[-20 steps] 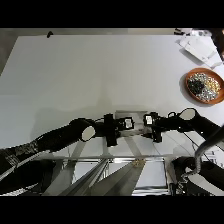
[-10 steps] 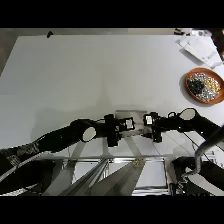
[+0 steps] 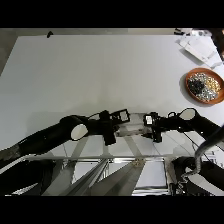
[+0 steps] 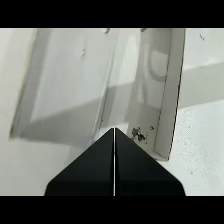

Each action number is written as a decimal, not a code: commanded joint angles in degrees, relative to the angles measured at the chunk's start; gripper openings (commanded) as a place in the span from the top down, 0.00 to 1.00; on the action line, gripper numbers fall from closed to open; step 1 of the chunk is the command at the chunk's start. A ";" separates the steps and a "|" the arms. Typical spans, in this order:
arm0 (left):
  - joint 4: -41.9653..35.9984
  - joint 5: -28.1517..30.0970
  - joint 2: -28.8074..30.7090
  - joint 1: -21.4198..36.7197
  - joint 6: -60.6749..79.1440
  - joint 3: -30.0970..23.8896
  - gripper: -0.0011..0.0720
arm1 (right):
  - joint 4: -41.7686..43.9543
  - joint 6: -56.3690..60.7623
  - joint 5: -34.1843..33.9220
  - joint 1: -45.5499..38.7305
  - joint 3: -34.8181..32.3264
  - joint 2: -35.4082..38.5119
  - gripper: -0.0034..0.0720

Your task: Fold the box and place the chain.

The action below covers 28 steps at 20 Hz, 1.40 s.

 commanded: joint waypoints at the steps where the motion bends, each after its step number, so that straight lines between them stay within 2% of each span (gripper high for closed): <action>1: 3.65 -5.18 6.58 2.97 -15.21 0.00 0.98 | 0.02 0.04 0.00 -0.02 0.00 -0.02 0.44; 4: 8.66 -7.26 14.49 5.44 -28.48 0.00 0.98 | 0.02 0.04 0.00 -0.02 0.00 -0.02 0.44; 6: 14.60 -12.48 18.62 7.78 -41.88 -0.04 0.98 | 0.02 0.04 0.00 -0.02 0.00 -0.02 0.44; 8: 17.05 -18.60 20.22 10.32 -54.40 -0.87 0.98 | 0.02 0.04 0.00 -0.02 0.00 -0.02 0.44; 9: 16.76 -19.69 20.15 11.30 -58.03 -2.29 0.98 | 0.02 0.04 0.00 -0.02 0.00 -0.02 0.44; 11: 14.27 -17.51 19.76 12.87 -61.05 -7.52 0.98 | 0.02 0.04 0.00 -0.02 0.00 -0.02 0.44; 13: 8.31 -13.00 18.53 14.51 -60.85 -13.27 0.98 | 0.02 0.04 0.00 -0.02 0.00 -0.02 0.44; 15: 3.43 -8.96 16.79 14.78 -58.71 -16.31 0.98 | 0.02 0.04 0.00 -0.02 0.00 -0.02 0.44; 20: -6.16 -2.73 9.70 14.67 -52.00 -16.50 0.98 | 0.02 0.04 0.00 -0.02 0.00 -0.02 0.44; 25: -20.63 -1.64 2.54 14.67 -38.82 -16.44 0.98 | 0.02 0.04 0.00 -0.02 0.00 -0.02 0.44; 28: -23.52 -1.38 0.46 14.67 -35.54 -16.35 0.98 | 0.02 0.04 0.00 -0.02 0.00 -0.02 0.44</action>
